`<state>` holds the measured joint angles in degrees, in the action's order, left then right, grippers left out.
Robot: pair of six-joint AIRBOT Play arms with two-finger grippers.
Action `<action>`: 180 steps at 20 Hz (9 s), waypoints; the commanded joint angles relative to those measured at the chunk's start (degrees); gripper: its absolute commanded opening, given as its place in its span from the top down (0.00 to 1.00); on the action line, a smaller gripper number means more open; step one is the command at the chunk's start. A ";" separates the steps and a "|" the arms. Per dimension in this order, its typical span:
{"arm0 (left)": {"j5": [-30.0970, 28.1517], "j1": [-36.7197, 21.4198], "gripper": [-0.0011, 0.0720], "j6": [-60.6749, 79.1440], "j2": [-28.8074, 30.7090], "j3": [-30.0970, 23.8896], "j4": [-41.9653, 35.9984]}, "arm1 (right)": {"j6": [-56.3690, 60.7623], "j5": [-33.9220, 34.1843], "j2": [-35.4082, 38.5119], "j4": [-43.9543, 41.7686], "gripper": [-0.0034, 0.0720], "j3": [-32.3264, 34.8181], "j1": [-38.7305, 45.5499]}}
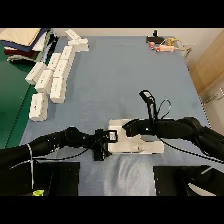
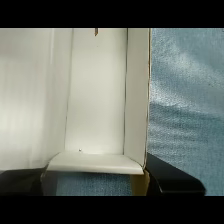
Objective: Fold the box.
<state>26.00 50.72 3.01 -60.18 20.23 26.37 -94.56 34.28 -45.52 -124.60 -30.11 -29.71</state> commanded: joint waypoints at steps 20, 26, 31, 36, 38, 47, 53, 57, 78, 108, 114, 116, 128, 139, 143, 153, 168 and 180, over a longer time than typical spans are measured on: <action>0.00 -0.02 0.27 0.00 0.07 0.02 -0.02 | -38.21 20.61 13.05 24.06 0.15 9.29 -0.04; 0.00 -0.02 0.27 0.00 0.07 0.02 -0.02 | -41.59 16.00 5.33 20.90 0.16 9.27 -0.04; 0.00 -0.02 0.27 0.00 0.07 0.02 -0.02 | -45.77 12.81 2.89 20.15 0.21 9.25 -0.04; 0.00 -0.02 0.27 0.00 0.07 0.02 -0.02 | -46.10 12.70 2.73 16.15 0.71 9.25 -0.04; 0.00 -0.02 0.27 0.02 0.07 0.02 -0.02 | -46.10 12.70 2.73 15.02 0.76 9.25 -0.04; 0.00 -0.02 0.27 0.00 0.07 0.02 -0.02 | -47.17 9.79 1.55 12.66 0.81 9.25 -0.04; 0.00 -0.02 0.27 0.00 0.07 0.02 -0.02 | -47.15 9.51 -0.20 9.90 0.32 9.22 -0.04; 0.00 -0.02 0.27 0.00 0.07 0.02 -0.02 | -47.10 9.70 -0.17 12.39 0.31 9.22 -0.04; 0.00 -0.02 0.27 0.00 0.07 0.02 -0.02 | 25.75 41.57 5.05 54.23 0.95 -0.70 5.64; 0.00 -0.02 0.27 0.02 0.07 0.02 -0.02 | 13.49 32.61 3.08 12.66 0.72 3.39 12.85; 0.00 -0.02 0.27 0.00 0.07 0.02 -0.02 | 13.51 32.59 3.08 12.04 0.49 -0.33 12.85; 0.00 -0.02 0.27 0.00 0.07 0.02 -0.02 | 13.51 32.59 3.06 11.93 0.48 -0.76 12.85; 0.00 -0.02 0.27 0.00 0.07 0.02 -0.02 | 15.80 26.58 -7.04 13.33 0.38 -1.44 3.87; 0.00 -0.02 0.27 0.00 0.07 0.02 -0.02 | 47.25 31.74 -18.03 33.86 0.42 -11.82 -13.68; 0.00 -0.02 0.27 0.00 0.07 0.02 -0.02 | 50.97 31.74 -21.35 34.18 0.42 -12.55 -13.99; 0.00 -0.02 0.27 0.00 0.07 0.02 -0.02 | 55.67 31.76 -23.21 35.71 0.90 -12.55 -14.29; 0.00 -0.02 0.27 0.00 0.07 0.02 -0.02 | 56.08 32.68 -21.20 33.97 0.47 -12.57 -14.97; 0.00 -0.02 0.27 0.00 0.07 0.02 -0.02 | 56.00 42.64 -11.32 39.45 0.47 -18.01 -14.53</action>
<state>26.02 50.72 3.01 -60.18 20.23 26.35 -38.54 72.49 -60.58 -87.94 -46.06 -44.29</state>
